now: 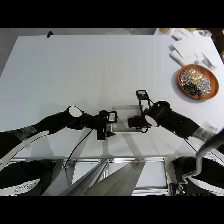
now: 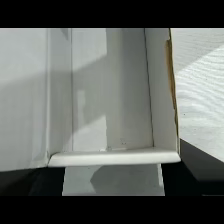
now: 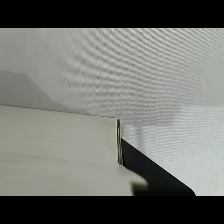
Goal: Fold the box and place the chain.
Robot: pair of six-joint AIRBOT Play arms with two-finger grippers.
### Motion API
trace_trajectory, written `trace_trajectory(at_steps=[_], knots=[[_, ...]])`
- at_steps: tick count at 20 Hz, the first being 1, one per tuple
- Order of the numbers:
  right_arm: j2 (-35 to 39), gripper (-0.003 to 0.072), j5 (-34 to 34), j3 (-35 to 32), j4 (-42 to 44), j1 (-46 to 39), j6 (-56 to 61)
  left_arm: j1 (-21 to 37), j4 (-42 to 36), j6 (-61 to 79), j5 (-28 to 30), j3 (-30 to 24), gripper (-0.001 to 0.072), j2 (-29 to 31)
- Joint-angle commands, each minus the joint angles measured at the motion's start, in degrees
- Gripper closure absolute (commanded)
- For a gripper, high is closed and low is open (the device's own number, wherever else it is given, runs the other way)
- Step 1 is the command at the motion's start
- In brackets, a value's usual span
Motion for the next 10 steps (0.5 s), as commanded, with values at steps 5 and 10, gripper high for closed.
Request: trace_trajectory(at_steps=[5,10], knots=[[-2.4,0.0589,2.8,0.2,-1.1,1.7,3.5,0.0,0.0,0.0,0.1,0.0,0.0574,0.0],[-2.4,0.0666,2.9,0.2,-0.7,1.7,3.5,0.0,0.0,0.0,0.1,0.0,0.0574,0.0]])
